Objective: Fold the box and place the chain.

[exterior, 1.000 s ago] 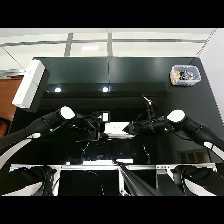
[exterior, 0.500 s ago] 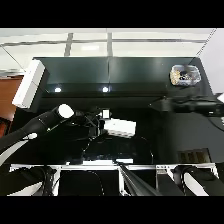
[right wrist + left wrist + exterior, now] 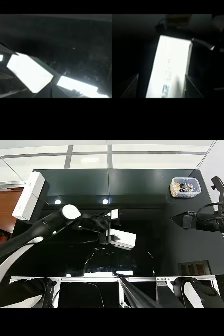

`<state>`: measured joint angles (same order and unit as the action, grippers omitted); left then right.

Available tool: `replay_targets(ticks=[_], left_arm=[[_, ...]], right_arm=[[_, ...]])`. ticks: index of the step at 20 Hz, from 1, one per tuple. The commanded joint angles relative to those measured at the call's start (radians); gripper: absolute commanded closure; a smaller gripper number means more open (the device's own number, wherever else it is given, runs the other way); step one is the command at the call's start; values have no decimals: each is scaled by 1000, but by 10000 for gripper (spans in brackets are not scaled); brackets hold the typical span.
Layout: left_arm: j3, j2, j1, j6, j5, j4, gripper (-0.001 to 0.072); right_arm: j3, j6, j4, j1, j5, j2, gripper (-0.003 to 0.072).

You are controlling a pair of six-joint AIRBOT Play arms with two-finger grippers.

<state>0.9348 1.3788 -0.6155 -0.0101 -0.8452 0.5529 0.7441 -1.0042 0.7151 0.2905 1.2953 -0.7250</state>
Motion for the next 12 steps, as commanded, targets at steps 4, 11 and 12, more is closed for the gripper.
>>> replay_targets(ticks=[4, 11, 12], left_arm=[[170, 201, -25, 195, -182, 19, -3], [170, 217, -26, 198, -228, 93, -3], [170, 217, -26, 198, -233, 110, -3]], right_arm=[[-50, -5, 24, 10, -43, 7, 674], [-51, 10, 23, 10, -93, 7, 674], [-51, 14, 23, 10, -93, 7, 674]])
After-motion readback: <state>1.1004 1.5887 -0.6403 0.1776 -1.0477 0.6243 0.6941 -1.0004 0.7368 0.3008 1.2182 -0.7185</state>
